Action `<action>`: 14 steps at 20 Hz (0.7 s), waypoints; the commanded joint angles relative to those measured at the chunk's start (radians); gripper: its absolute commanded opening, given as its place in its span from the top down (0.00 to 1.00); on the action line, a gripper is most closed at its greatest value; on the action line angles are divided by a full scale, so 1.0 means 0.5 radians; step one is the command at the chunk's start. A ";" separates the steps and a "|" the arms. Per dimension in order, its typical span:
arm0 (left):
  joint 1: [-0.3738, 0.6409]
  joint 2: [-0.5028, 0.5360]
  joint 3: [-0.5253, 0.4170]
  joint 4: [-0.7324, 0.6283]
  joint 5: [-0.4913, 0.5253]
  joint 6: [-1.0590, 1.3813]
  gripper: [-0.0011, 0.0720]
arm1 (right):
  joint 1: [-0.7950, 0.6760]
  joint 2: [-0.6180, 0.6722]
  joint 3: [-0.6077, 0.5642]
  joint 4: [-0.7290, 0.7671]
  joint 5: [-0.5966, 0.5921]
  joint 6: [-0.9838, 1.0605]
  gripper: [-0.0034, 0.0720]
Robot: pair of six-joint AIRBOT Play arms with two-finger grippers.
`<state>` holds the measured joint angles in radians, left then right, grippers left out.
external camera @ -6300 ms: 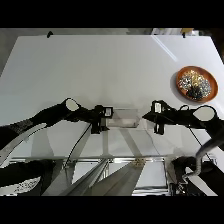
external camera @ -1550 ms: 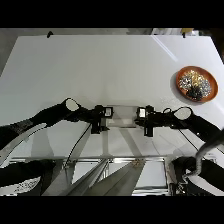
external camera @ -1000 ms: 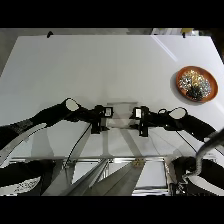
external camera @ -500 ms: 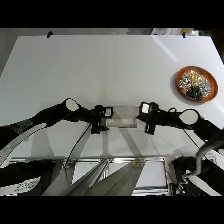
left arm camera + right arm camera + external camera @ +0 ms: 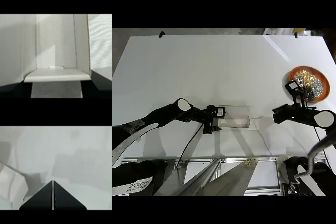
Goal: Fold the box and place the chain.
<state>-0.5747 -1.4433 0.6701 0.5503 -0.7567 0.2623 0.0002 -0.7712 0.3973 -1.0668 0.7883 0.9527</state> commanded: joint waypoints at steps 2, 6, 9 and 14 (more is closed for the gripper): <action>-0.001 0.000 0.002 0.000 0.002 0.000 0.80 | -0.088 -0.287 -0.003 0.241 0.259 0.285 0.93; -0.001 0.000 0.002 0.000 0.000 0.000 0.80 | -0.077 -0.548 -0.003 0.573 0.348 0.099 0.93; -0.001 0.000 0.002 0.000 -0.001 0.000 0.80 | 0.018 -0.654 -0.003 0.623 0.293 0.066 0.93; -0.001 0.000 0.002 0.000 -0.002 0.000 0.80 | 0.103 -0.690 -0.003 0.741 0.275 -0.018 0.93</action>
